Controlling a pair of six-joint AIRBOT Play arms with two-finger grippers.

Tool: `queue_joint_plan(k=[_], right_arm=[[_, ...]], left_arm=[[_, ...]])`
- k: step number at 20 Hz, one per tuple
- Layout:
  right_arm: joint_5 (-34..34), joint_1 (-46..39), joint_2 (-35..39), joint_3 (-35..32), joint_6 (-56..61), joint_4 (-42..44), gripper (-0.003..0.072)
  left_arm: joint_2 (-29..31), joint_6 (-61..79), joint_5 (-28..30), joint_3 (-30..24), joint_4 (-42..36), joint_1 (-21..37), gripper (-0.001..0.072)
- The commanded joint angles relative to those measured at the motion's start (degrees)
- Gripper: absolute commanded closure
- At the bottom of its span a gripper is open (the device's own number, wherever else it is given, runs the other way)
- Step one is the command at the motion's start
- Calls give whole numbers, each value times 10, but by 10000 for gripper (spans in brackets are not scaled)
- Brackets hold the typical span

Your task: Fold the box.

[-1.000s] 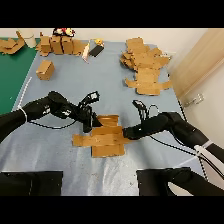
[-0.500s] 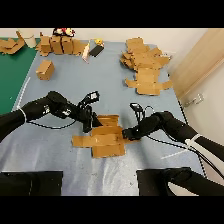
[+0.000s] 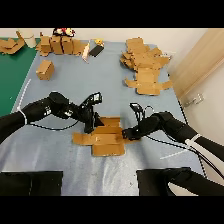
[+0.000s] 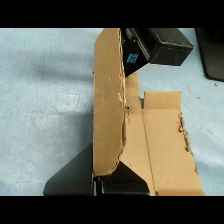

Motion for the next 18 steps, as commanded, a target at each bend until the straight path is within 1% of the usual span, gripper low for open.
queue_joint_plan(k=[1, 4, 6, 7, 9, 12, 14, 15, 18], right_arm=[[7, 0, 5, 0, 0, -4, 685], [7, 0, 33, 2, 23, -26, 684], [7, 0, 65, 2, 24, -26, 683], [7, 0, 82, 2, 24, -24, 661], [7, 0, 119, 2, 24, -14, 580], [7, 0, 158, 1, 31, -13, 586], [7, 0, 161, 1, 40, -12, 587], [7, 0, 160, 1, 41, -12, 601], [8, 0, 159, 1, 41, -15, 608]], left_arm=[[1, 9, 21, -5, 0, -13, 697], [18, 11, 26, -18, -2, -12, 697], [36, 23, 41, -32, -7, -12, 698], [42, 28, 46, -37, -11, -12, 698], [45, 32, 46, -44, -17, -12, 698], [45, 49, 47, -51, -30, -12, 697], [45, 59, 52, -51, -38, -12, 697], [45, 71, 58, -52, -51, -12, 697], [45, 102, 66, -52, -84, -12, 698]])
